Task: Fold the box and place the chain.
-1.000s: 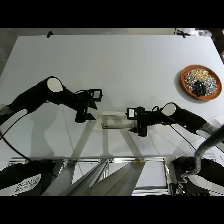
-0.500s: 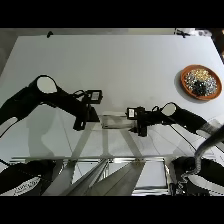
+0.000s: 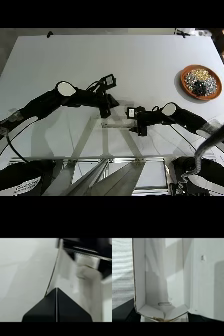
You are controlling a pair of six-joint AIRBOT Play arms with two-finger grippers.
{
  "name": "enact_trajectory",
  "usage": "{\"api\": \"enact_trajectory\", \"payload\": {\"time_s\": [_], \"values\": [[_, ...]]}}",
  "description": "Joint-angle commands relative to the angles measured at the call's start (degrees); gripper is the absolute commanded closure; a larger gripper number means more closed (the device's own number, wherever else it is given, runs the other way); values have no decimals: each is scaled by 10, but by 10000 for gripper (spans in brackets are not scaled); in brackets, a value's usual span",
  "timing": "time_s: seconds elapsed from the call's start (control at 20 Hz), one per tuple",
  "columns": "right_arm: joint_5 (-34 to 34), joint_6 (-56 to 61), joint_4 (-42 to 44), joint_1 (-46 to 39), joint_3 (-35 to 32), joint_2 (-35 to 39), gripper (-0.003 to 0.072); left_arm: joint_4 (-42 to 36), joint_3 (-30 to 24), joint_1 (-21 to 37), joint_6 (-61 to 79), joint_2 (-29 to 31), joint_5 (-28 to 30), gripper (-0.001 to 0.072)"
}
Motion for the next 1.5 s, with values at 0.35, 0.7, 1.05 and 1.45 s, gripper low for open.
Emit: {"api": "enact_trajectory", "payload": {"time_s": [0.35,0.7,1.05,1.45], "values": [[2,0,-1,0,0,0,392,-14,0,-2,-71,-79,52,703],[2,0,-1,0,0,0,392,12,0,-2,-71,-70,9,699],[2,0,-1,0,0,0,392,115,0,54,-71,48,-79,608],[2,0,-1,0,0,0,392,317,0,74,-70,109,-311,496]]}}
